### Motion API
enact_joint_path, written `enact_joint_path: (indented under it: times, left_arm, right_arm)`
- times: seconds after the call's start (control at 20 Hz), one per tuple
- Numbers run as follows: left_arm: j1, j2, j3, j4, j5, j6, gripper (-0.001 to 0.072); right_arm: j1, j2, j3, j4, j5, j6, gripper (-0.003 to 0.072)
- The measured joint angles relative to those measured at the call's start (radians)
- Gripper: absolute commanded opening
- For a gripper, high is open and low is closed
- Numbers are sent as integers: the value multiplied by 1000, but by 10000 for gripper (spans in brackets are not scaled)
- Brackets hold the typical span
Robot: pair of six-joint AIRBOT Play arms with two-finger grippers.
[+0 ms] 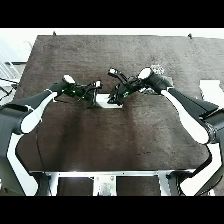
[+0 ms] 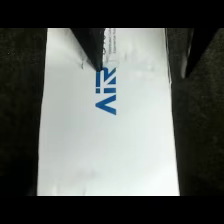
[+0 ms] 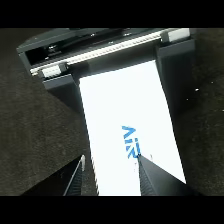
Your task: Fold the box and place the chain.
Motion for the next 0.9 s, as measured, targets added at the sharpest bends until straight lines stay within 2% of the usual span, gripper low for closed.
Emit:
enact_joint_path:
  times: [0.1, 0.25, 0.4, 0.55, 0.6, 0.7, 0.9]
  left_arm:
    - [0, 0, 0, -1, 1, -1, 467]
    - [-1, 0, 0, -10, 24, -12, 467]
    - [0, 0, 0, -11, 29, -11, 467]
    - [1, 0, 1, -8, 23, -8, 466]
    - [1, 0, 1, -7, 21, -8, 467]
    - [1, 0, 1, -6, 18, -7, 467]
    - [0, 0, 1, -5, 15, -4, 467]
  right_arm:
    - [-20, -1, 2, 58, 18, -26, 385]
    - [-50, -2, 11, 155, 42, -52, 265]
    - [-65, 0, 14, 204, 45, -66, 265]
    - [-69, 0, 6, 232, 40, -70, 134]
    - [-71, 0, 0, 233, 39, -71, 122]
    - [-76, -2, -20, 238, 29, -70, 16]
    - [-72, -24, -53, 214, 16, -6, 16]
